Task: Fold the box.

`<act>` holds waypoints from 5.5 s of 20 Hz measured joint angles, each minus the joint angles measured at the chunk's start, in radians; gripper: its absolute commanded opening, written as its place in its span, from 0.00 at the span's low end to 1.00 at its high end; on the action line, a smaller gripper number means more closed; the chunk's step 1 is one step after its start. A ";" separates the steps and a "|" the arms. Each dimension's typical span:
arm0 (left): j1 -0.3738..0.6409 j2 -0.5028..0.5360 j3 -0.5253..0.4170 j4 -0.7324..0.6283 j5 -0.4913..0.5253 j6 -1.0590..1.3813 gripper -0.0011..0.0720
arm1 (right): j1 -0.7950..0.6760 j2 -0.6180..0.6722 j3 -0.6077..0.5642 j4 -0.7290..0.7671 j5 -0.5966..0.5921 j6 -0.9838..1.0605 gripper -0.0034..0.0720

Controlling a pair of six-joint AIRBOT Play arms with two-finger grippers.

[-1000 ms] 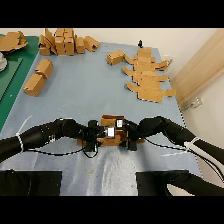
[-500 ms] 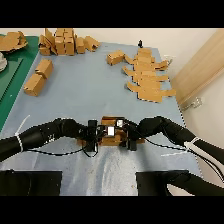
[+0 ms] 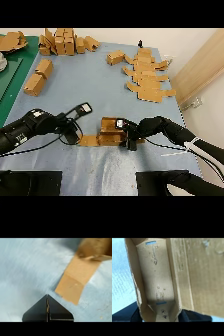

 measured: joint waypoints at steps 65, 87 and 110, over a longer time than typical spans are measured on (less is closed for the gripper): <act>0.027 -0.064 -0.076 -0.728 0.154 -0.333 0.40 | 0.000 0.000 0.000 0.000 0.000 0.000 0.74; -0.051 -0.196 0.061 -0.737 0.096 -0.262 0.67 | 0.000 0.000 0.000 0.000 0.000 -0.001 0.74; -0.135 -0.252 0.169 -0.402 0.096 -0.581 0.67 | 0.000 0.000 0.000 0.000 0.000 0.000 0.74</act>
